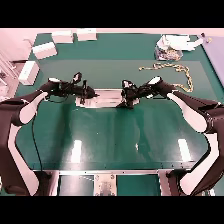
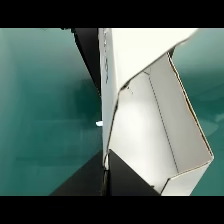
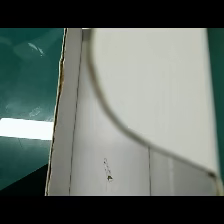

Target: Fold the box and place the chain.

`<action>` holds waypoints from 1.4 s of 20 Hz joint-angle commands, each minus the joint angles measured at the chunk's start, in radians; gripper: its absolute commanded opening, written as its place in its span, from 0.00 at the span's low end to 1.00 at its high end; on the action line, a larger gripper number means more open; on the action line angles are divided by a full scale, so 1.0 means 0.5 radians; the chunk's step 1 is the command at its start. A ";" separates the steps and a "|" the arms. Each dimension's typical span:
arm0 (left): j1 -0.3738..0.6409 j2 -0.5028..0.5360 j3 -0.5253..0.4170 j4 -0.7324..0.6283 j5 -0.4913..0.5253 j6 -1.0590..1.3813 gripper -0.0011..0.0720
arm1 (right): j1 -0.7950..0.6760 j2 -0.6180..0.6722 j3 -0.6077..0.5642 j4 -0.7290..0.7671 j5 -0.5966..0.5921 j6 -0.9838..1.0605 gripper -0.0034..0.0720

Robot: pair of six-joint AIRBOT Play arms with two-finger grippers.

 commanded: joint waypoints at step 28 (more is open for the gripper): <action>0.009 0.002 0.032 -0.050 -0.086 0.002 0.04 | 0.000 -0.002 -0.002 -0.004 0.005 -0.003 0.82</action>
